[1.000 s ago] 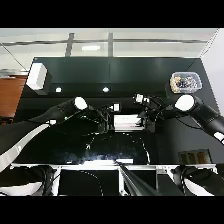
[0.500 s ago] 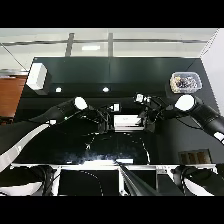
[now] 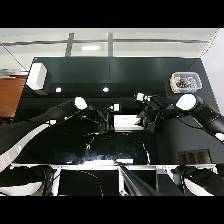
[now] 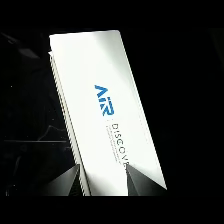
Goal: Fold the box and place the chain.
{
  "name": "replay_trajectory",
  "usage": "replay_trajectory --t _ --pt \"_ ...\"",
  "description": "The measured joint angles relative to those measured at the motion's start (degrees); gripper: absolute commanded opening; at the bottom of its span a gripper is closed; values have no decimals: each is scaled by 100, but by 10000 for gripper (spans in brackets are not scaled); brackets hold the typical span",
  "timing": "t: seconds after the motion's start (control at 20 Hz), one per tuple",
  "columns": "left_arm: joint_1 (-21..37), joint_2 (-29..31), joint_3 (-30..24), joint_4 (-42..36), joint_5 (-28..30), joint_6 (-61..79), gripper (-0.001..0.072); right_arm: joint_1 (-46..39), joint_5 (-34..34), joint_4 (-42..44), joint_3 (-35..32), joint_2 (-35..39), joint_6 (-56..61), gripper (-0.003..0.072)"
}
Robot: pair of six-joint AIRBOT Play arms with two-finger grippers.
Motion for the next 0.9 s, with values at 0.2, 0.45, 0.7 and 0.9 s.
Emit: replay_trajectory --t 0.2,0.45,0.7,0.9 --pt "0 0 0 0 2 0 509 2 17 -4 -79 -2 96 308" --pt "0 0 0 0 7 0 509 2 -26 13 -208 -2 149 308" --pt "0 0 0 0 7 -9 509 0 125 -15 -101 52 407 309" --pt "0 0 0 -2 7 -7 509 -122 549 111 229 221 1849 276"
